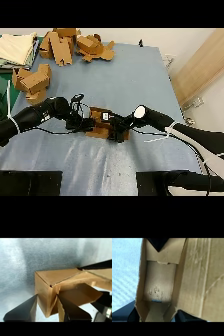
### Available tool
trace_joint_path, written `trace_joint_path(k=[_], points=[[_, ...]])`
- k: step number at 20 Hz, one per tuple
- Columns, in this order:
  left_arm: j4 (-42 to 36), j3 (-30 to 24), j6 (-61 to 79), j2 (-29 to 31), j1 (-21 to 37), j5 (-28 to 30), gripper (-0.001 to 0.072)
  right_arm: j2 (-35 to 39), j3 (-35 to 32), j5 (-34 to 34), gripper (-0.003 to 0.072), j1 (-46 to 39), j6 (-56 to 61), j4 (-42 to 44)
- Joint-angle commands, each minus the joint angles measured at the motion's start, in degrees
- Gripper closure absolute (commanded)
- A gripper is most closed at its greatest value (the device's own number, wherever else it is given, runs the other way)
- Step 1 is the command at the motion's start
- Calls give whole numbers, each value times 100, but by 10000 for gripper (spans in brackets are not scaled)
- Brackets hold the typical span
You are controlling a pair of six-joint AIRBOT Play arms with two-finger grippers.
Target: Fold the box.
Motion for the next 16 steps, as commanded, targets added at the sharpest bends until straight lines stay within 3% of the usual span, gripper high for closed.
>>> trace_joint_path(k=[1, 3, 11, 13, 16], points=[[1700, 232, -1569, -4, -446, -223, 366, 4, -2, 0, 136, 0, 2, 2], [2387, 463, -2155, -39, -769, -382, 365, 4, -2, -2, 136, 0, 2, 4], [2481, 988, -2299, -839, -1250, -581, 367, 4, -2, 0, 136, 0, 2, 2], [2599, 988, -2347, -868, -1252, -570, 699, 2, -2, 2, 137, 0, 4, 2], [2601, 988, -2374, -866, -1255, -619, 702, 4, -2, 2, 136, 0, 4, 2]])
